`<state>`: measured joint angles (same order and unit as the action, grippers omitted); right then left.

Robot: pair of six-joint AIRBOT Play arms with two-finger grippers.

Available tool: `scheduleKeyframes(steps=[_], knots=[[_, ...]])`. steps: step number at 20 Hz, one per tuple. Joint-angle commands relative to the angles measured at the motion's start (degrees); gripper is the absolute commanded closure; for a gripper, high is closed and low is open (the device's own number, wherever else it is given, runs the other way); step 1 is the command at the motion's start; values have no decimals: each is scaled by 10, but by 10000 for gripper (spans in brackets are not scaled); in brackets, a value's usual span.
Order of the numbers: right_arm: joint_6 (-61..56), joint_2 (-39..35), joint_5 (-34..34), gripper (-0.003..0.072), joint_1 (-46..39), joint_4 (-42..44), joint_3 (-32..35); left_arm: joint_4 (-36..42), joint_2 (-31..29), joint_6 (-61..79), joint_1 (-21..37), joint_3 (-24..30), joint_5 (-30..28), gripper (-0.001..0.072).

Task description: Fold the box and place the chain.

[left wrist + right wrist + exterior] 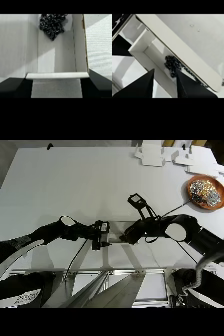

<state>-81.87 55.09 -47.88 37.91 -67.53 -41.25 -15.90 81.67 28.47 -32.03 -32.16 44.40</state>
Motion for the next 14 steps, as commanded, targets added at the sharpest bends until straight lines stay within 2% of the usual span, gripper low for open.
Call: scheduleKeyframes(steps=[1, 2, 3, 4, 5, 6, 7, 10, 14], knots=[[5, -11, -127, 390, -47, -23, -75, 0, 0, 0, 0, 0, 0, 455], [4, -24, -150, 422, -67, -47, -99, 0, 0, 0, 0, 0, 0, 455], [2, -38, -167, 494, -94, -81, -119, 0, 0, 0, 0, 0, 0, 455], [-7, -53, -173, 529, -126, -118, -125, 0, 0, 0, 0, 0, 0, 455], [-10, -61, -182, 532, -160, -152, -125, 0, 0, 0, 0, 0, 0, 455], [-12, -59, -196, 596, -196, -179, -124, 0, 0, 0, 0, 0, 0, 455], [-13, -53, -200, 628, -237, -191, -119, 0, 0, 0, 0, 0, 0, 455], [-18, -18, -152, 667, -324, -190, -88, 0, 0, 0, 0, 0, 0, 455], [-19, 40, -81, 664, -339, -188, -49, 0, 0, 0, 0, 0, 0, 455]])
